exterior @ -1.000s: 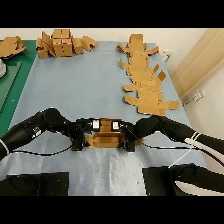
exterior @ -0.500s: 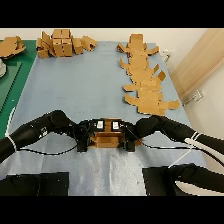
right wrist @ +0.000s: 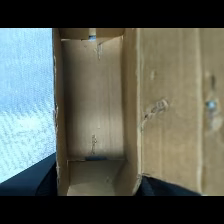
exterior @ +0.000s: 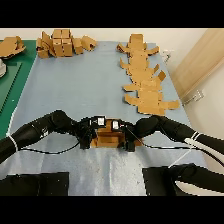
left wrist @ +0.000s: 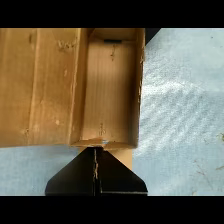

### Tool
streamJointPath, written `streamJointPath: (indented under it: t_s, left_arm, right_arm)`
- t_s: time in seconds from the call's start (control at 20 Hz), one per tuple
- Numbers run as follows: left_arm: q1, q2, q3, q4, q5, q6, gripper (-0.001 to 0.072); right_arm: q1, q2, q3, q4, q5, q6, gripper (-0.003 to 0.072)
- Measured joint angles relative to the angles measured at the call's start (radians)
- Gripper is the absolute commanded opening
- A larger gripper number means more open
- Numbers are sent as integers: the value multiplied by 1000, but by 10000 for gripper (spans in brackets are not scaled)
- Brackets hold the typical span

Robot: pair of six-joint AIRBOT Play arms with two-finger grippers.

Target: Fold the box.

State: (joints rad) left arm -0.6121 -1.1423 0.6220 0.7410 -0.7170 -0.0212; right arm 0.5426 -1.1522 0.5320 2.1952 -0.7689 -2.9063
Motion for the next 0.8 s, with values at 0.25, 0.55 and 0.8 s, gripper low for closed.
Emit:
streamJointPath:
  t_s: [0.25,0.55,0.8]
  left_arm:
    - [-11,0,0,-35,3,10,13]
    - [-48,-5,0,-51,11,13,14]
    - [-54,-21,0,-80,12,10,355]
  right_arm:
    - [0,0,0,0,0,0,297]
    - [0,0,0,-1,0,-1,297]
    - [0,0,0,-1,0,-2,297]
